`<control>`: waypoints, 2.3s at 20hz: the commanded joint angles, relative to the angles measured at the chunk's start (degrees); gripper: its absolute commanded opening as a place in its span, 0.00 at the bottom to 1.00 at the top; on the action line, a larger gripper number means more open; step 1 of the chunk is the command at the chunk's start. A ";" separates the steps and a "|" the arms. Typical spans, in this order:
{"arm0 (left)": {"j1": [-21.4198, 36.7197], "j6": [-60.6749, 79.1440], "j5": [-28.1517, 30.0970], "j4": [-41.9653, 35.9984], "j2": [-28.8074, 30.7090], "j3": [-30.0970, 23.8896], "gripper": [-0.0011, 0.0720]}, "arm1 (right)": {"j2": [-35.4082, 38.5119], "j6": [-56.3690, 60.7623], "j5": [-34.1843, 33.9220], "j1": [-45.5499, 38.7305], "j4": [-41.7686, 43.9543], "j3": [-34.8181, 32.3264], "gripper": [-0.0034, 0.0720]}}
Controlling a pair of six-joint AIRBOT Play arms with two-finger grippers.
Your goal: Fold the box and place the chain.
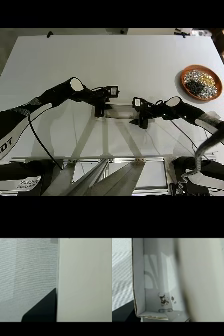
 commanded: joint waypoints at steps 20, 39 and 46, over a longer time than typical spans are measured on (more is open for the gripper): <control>4.44 -5.22 -2.75 6.78 7.98 0.07 0.75 | 0.04 0.00 0.28 0.02 0.07 -0.04 0.58; -3.04 -15.76 10.23 -8.61 8.35 -0.07 0.02 | 0.04 -0.02 0.28 0.02 0.07 -0.04 0.58; -1.92 -23.17 15.19 -8.00 -1.36 -0.07 0.02 | 0.04 0.00 0.26 0.00 0.07 -0.04 0.58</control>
